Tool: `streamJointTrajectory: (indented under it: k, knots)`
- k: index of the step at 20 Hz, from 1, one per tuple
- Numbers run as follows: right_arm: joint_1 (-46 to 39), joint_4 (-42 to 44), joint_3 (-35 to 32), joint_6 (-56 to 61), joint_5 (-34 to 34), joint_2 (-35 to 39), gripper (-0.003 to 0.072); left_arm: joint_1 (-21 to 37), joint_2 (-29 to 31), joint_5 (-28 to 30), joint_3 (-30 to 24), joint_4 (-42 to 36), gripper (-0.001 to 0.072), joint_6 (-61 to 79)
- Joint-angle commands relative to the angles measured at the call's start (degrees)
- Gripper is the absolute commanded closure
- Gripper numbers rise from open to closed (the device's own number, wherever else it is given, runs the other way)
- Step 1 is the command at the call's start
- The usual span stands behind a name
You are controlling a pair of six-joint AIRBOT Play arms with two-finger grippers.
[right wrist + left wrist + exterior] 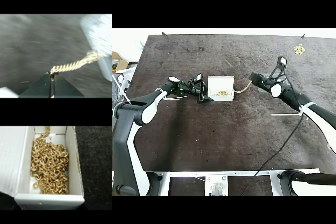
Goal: Fold the box and place the chain.
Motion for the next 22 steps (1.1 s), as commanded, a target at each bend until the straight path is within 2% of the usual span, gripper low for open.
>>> streamJointTrajectory:
  k: [1,3,6,10,15,16,17,18,19,20,21,22]
  knots:
    - [5.25,0.04,0.07,-5.92,0.26,10.05,0.0682,0.02,-0.02,-0.02,-0.02,0.00,0.0486,0.02]
    - [8.22,-0.20,0.07,-5.90,-0.90,13.57,0.0682,0.02,-0.02,0.00,-0.02,0.02,0.0486,0.02]
    - [13.25,-0.11,0.09,-5.84,-6.60,13.99,0.0682,0.02,-0.02,0.00,-0.02,0.02,0.0486,0.02]
    - [18.95,-0.09,0.09,-5.62,-13.14,9.20,0.0682,0.02,-0.02,0.00,-0.02,0.02,0.0486,0.02]
    - [20.11,0.11,0.09,-5.64,-12.63,0.44,0.0681,0.02,-0.02,0.00,-0.02,0.02,0.0486,0.02]
    - [20.09,0.07,0.09,-5.66,-11.54,-0.39,0.0655,0.02,-0.02,0.00,-0.02,0.02,0.0486,0.02]
    - [20.09,-0.52,0.09,-6.05,-10.29,-0.61,0.0383,0.02,-0.02,0.00,-0.02,0.00,0.0485,0.02]
    - [20.06,-3.06,0.09,-6.49,-9.25,-0.26,0.0311,0.02,-0.02,0.00,-0.02,0.00,0.0486,0.02]
    - [19.67,-4.57,0.09,-6.51,-7.87,0.63,0.0312,0.02,-0.02,0.00,-0.02,0.02,0.0486,0.02]
    - [18.80,-5.68,0.09,-6.97,-5.46,2.14,0.0385,0.02,-0.02,-0.02,-0.02,0.02,0.0486,0.02]
    - [17.46,-6.54,0.09,-7.45,-3.17,3.76,0.0421,0.02,-0.02,0.00,-0.02,0.00,0.0486,0.02]
    - [15.50,-7.67,0.28,-8.20,-0.48,5.53,0.0423,0.02,-0.02,0.00,-0.02,0.02,0.0486,0.02]
